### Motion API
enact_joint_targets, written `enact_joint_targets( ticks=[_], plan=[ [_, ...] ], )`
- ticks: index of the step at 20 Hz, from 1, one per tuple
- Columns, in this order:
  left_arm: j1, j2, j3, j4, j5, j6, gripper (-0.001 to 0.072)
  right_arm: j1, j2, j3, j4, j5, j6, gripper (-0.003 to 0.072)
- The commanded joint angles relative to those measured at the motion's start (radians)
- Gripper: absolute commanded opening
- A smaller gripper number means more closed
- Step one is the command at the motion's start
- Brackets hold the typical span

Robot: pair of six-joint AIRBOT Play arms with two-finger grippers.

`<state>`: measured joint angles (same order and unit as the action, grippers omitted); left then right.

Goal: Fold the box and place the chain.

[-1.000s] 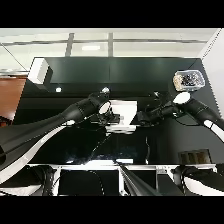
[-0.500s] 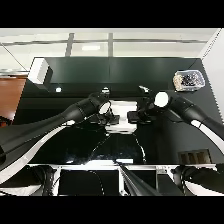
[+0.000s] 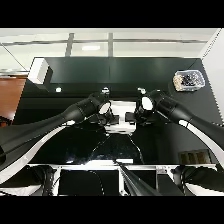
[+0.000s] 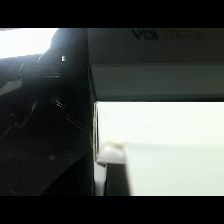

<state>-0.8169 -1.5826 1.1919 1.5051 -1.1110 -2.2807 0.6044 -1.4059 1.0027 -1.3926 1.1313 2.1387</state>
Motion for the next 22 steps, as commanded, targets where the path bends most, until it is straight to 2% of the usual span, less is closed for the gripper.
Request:
enact_joint_targets(
  ticks=[1, 6, 7, 8, 9, 17, 18, 19, 22],
  plan=[
    [0.001, 0.000, 0.000, 0.002, -0.011, -0.002, 0.0025, 0.006, -0.012, 0.004, -0.012, 0.029, 0.061, 0.0417],
    [0.001, 0.000, 0.000, 0.005, -0.017, -0.002, 0.0024, 0.015, -0.020, 0.006, 0.010, 0.013, 0.065, 0.0399],
    [0.001, 0.000, 0.000, 0.005, -0.017, -0.002, 0.0025, 0.015, -0.020, 0.006, 0.011, 0.013, 0.051, 0.0162],
    [0.000, 0.000, 0.000, 0.004, -0.017, -0.002, 0.0025, 0.017, -0.020, 0.006, 0.013, 0.014, 0.027, 0.0051],
    [-0.002, 0.000, 0.000, 0.005, -0.017, -0.002, 0.0025, 0.021, -0.020, 0.006, 0.013, 0.017, 0.021, 0.0009],
    [-0.003, 0.000, 0.000, 0.005, -0.018, -0.002, 0.0024, 0.035, -0.022, 0.006, 0.016, 0.010, 0.068, 0.0016],
    [-0.003, 0.000, 0.000, 0.005, -0.018, -0.002, 0.0025, 0.035, -0.022, 0.006, 0.029, 0.010, 0.068, 0.0119],
    [-0.003, 0.000, 0.000, 0.005, -0.019, -0.002, 0.0025, 0.035, -0.022, 0.006, 0.049, 0.013, 0.068, 0.0142],
    [-0.003, 0.000, 0.000, 0.005, -0.024, -0.002, 0.0024, 0.035, -0.022, 0.006, 0.056, 0.009, 0.068, 0.0147]
  ],
)
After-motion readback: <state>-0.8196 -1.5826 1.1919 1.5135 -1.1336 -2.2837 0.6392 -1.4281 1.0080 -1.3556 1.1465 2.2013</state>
